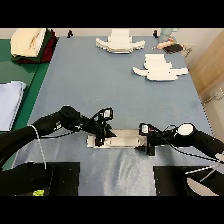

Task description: Fold the box.

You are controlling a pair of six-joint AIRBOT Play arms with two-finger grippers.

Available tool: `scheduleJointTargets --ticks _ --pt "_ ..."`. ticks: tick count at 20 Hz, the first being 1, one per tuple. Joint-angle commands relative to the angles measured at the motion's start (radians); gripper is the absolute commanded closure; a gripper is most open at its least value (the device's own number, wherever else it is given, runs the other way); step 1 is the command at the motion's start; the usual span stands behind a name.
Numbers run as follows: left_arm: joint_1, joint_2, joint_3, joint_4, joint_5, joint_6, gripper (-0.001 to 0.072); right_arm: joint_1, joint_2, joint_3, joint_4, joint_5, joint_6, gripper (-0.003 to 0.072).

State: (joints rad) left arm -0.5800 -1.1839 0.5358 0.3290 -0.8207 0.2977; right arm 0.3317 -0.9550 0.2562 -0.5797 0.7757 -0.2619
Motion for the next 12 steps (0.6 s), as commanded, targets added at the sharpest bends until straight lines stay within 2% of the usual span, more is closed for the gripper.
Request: scheduleJointTargets --ticks 1,5,12 --pt "0.000 0.000 -0.001 0.000 0.000 0.000 0.0691 0.001 0.001 0.000 0.000 0.001 0.000 0.0175" --pt "0.000 0.000 -0.001 -0.131 0.007 0.000 0.0692 0.001 0.001 0.000 -0.001 0.000 -0.001 0.0175" --pt "0.000 0.000 -0.001 -0.134 0.003 0.000 0.0691 0.001 0.001 0.000 0.000 0.001 -0.001 0.0176"
